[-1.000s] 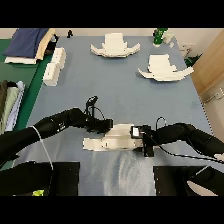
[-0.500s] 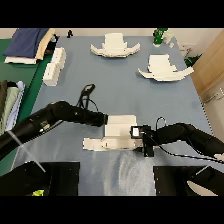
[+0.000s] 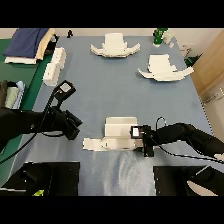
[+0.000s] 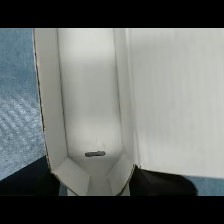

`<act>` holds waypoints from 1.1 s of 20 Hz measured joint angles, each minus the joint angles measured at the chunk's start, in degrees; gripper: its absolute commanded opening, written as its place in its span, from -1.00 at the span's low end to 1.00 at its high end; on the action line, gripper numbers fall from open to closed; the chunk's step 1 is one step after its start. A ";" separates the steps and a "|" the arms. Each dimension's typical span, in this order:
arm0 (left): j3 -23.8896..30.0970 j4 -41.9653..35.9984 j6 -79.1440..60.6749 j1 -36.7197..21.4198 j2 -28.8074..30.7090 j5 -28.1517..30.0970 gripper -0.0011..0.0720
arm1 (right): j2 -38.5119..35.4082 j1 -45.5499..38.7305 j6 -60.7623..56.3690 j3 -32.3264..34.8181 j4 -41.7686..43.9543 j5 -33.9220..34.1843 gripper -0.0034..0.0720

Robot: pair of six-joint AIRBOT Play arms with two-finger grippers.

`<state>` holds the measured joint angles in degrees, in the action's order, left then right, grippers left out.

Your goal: Fold the box.

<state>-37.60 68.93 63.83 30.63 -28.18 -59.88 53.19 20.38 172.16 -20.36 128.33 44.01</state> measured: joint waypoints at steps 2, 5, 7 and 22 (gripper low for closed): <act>0.15 0.72 -4.87 -0.15 0.33 -0.61 0.85 | 0.00 0.00 -0.02 0.00 0.00 0.00 0.40; 1.79 -0.26 -11.41 0.02 -1.01 0.55 0.85 | 0.00 0.00 -0.02 0.00 0.00 0.00 0.40; 4.22 -4.31 -18.62 -0.52 -2.82 1.86 0.85 | 0.00 0.00 -0.02 0.00 0.00 0.00 0.40; 13.75 -26.12 -57.61 4.59 -23.82 14.38 0.39 | 0.00 0.00 -0.02 0.00 0.00 0.02 0.40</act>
